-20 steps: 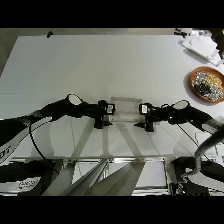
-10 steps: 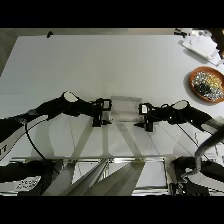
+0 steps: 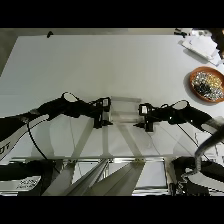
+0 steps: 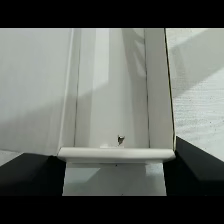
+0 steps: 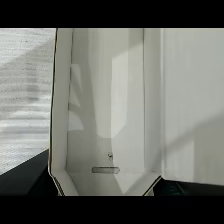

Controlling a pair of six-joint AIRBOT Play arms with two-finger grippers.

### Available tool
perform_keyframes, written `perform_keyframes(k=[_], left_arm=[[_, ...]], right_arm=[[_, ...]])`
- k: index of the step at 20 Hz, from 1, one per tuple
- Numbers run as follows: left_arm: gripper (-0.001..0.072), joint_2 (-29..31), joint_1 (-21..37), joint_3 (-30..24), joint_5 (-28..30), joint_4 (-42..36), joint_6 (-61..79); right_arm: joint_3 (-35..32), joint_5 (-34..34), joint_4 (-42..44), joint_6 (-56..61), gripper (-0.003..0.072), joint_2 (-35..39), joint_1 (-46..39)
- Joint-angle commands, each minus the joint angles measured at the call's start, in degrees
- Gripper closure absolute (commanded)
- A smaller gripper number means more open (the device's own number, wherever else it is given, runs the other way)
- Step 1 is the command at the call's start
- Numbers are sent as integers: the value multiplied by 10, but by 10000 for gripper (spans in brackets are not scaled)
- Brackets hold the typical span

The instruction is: Fold the box and place the chain.

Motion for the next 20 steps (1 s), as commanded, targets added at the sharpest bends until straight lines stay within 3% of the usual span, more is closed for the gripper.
perform_keyframes(k=[1,2,3,20], left_arm=[[285,-3,-8,-3,-7,-12,2],[366,-3,-9,-3,-7,-12,2],[385,-3,-11,-3,-7,-12,2],[362,-4,-16,-4,-22,14,2]], right_arm=[[0,-2,2,1,221,0,0],[0,-2,2,1,221,0,0],[0,-2,2,1,221,0,0],[0,-2,2,1,221,0,0]])
